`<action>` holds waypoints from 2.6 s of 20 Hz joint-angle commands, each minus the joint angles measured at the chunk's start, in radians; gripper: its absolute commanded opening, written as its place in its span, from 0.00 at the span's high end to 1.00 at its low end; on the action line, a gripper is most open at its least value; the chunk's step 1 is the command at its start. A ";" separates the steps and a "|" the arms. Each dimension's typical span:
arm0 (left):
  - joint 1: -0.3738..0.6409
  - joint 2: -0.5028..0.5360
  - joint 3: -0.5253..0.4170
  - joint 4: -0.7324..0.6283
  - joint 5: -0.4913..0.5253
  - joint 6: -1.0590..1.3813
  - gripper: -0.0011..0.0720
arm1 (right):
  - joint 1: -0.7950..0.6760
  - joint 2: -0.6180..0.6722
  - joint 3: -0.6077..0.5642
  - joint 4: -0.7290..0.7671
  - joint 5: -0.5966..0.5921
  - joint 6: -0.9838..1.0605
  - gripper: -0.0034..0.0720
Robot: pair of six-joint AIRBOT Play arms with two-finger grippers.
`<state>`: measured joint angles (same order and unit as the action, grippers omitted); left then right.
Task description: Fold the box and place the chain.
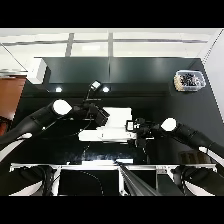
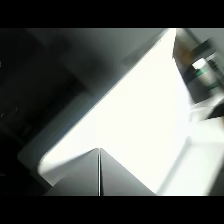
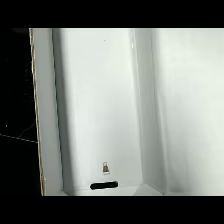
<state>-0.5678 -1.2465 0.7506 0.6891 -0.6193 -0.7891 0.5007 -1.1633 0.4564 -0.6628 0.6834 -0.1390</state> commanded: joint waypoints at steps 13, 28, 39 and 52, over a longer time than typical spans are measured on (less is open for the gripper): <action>0.019 -0.024 0.010 0.083 -0.114 -0.005 0.95 | 0.000 0.000 -0.001 0.001 -0.001 0.001 0.61; 0.360 0.365 -0.331 0.098 -0.393 0.371 0.00 | 0.000 0.000 -0.001 0.002 -0.001 0.015 0.61; 0.030 0.262 -0.352 0.108 0.010 0.667 0.04 | 0.000 0.000 -0.001 0.018 0.000 0.016 0.61; 0.023 0.177 -0.309 -0.021 -0.046 0.743 0.45 | 0.000 0.000 -0.001 0.024 0.000 0.016 0.61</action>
<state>-0.5446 -1.0622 0.4347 0.6899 -0.6388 -0.0563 0.5007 -1.1633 0.4557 -0.6403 0.6827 -0.1230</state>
